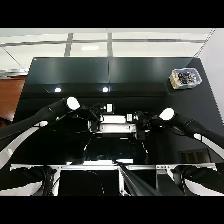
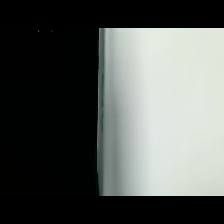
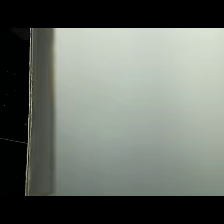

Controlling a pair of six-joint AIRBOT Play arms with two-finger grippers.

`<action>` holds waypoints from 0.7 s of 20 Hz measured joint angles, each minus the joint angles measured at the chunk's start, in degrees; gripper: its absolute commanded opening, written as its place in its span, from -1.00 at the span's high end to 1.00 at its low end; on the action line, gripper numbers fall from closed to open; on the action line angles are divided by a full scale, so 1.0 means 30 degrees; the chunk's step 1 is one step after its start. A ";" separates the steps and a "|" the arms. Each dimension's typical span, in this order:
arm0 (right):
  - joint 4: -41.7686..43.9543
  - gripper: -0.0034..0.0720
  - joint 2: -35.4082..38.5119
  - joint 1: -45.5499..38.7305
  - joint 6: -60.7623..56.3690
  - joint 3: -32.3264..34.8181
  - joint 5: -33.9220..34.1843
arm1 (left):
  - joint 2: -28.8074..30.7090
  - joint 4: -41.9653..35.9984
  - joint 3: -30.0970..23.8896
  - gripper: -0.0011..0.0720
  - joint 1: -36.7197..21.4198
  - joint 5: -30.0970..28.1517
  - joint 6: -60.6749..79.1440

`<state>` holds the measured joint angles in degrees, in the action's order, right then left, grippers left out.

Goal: Fold the box and place the chain.

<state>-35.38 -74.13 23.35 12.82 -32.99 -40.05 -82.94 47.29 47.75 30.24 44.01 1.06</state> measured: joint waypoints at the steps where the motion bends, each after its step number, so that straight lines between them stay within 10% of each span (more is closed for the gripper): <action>1: -0.0022 -0.98 -0.0007 0.0000 0.0007 0.0000 0.0015 | 0.0000 0.0000 0.0000 0.90 0.0000 0.0000 0.0000; 14: -0.0270 -0.97 -0.0036 -0.0670 0.0080 0.0007 -0.0554 | 0.0000 -0.0007 0.0000 0.90 0.0000 0.0000 -0.0022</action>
<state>-36.18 -74.24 21.34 13.06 -32.97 -41.71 -82.94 47.27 47.75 30.24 44.01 0.99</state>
